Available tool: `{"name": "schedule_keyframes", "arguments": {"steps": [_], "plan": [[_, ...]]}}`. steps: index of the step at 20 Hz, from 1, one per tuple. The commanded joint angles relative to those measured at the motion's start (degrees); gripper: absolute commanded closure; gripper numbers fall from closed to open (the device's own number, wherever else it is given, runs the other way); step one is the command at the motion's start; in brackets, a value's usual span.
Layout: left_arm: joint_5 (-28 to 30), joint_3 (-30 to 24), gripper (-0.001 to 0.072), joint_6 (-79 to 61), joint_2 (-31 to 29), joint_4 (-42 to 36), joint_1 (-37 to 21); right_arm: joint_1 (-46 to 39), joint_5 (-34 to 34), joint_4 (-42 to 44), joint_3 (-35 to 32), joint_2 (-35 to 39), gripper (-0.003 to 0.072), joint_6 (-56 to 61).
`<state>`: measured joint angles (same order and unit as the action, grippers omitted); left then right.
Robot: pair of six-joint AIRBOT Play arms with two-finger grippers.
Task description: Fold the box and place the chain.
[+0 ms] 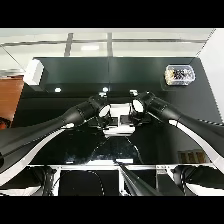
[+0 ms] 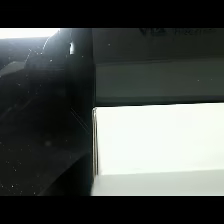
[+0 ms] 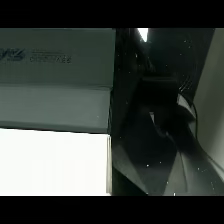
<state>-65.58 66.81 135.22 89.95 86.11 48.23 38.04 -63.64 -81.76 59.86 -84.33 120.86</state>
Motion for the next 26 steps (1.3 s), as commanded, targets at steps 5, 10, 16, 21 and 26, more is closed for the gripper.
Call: {"name": "schedule_keyframes", "arguments": {"steps": [5,10,16,21,26], "plan": [[-0.1,0.0,0.0683,0.0,0.0,0.0,0.0,-0.9,-3.1,1.8,0.0,2.1,0.0373,-2.7],[0.0,0.0,0.0682,0.0,0.0,0.0,0.0,-0.7,-2.0,1.2,-0.2,1.3,0.0392,-2.8],[0.4,0.0,0.0683,0.0,0.0,0.0,0.0,-0.6,-1.5,2.5,-2.2,0.6,0.0590,-3.1],[0.4,0.0,0.0682,0.0,0.0,0.0,0.0,-0.4,-1.5,2.3,-2.2,0.8,0.0672,-4.4],[0.5,0.0,0.0682,0.0,0.0,0.0,0.0,-1.8,-5.2,2.0,-1.8,4.6,0.0255,-9.1]]}}
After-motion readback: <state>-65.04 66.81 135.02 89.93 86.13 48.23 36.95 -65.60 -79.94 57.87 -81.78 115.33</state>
